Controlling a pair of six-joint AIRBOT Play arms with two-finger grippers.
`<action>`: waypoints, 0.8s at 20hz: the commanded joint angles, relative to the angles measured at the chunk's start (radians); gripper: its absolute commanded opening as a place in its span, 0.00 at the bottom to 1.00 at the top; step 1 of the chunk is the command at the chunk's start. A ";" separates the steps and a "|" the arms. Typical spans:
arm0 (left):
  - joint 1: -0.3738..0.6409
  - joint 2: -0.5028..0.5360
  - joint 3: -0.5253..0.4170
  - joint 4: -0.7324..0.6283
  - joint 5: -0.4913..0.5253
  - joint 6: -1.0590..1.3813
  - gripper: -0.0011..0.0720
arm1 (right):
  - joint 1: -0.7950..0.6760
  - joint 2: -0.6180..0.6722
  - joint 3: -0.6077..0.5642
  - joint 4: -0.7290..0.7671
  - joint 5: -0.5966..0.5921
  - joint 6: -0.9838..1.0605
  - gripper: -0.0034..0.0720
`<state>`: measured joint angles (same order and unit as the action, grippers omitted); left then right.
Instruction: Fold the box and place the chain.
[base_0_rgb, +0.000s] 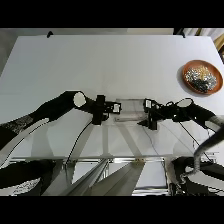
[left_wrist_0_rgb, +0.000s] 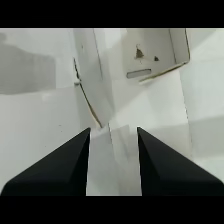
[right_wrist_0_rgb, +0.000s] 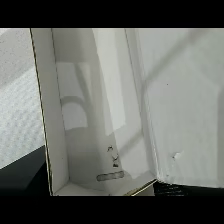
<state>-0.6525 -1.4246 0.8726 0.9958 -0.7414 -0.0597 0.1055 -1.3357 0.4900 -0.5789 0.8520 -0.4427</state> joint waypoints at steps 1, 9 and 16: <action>-0.012 -0.002 0.000 -0.023 0.011 0.034 0.47 | 0.000 0.001 0.000 0.000 0.000 0.000 0.58; -0.048 -0.003 0.000 -0.069 0.002 0.037 0.36 | 0.000 0.001 0.000 0.000 0.000 0.000 0.58; -0.061 -0.003 0.000 -0.094 0.043 0.037 0.23 | 0.000 0.001 0.000 0.000 0.000 0.000 0.58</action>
<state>-0.7067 -1.4273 0.8726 0.9150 -0.7277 -0.0242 0.1055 -1.3357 0.4900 -0.5789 0.8520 -0.4431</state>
